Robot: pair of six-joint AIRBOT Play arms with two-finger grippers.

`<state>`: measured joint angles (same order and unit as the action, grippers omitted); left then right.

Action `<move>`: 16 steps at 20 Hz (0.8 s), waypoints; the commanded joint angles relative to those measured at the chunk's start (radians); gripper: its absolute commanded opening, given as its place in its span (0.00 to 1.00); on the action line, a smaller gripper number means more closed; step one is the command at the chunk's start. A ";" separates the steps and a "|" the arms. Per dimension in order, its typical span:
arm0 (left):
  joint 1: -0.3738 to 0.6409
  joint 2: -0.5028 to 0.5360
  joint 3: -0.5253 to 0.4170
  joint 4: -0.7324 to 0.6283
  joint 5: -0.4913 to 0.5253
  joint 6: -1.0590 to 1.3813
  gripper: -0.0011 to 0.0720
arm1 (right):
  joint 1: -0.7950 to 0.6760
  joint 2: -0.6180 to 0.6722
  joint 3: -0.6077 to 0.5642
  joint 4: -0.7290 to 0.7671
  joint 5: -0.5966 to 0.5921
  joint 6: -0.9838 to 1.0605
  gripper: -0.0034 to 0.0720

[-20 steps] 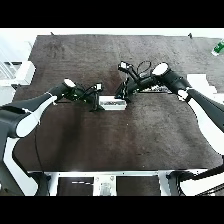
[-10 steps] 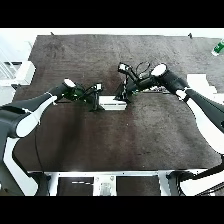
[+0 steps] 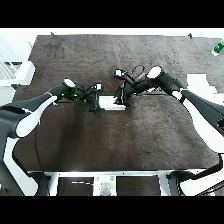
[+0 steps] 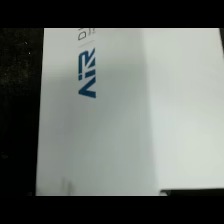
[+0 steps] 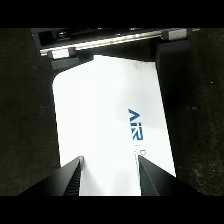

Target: Fold the box and place the chain.

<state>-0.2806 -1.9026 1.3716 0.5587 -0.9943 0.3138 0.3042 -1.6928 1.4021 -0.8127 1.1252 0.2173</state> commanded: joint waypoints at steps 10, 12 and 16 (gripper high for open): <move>0.000 0.000 0.000 0.000 0.000 0.000 0.66 | 0.003 -0.002 0.038 -0.017 -0.028 -0.001 0.58; 0.000 0.000 0.000 0.000 0.000 0.000 0.66 | 0.003 -0.002 0.038 -0.015 -0.044 -0.001 0.57; 0.000 0.000 0.000 0.000 0.000 0.000 0.66 | 0.003 -0.002 0.038 -0.015 -0.044 0.000 0.53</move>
<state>-0.2806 -1.9026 1.3716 0.5587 -0.9936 0.3126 0.3077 -1.6943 1.4391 -0.8268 1.0882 0.2165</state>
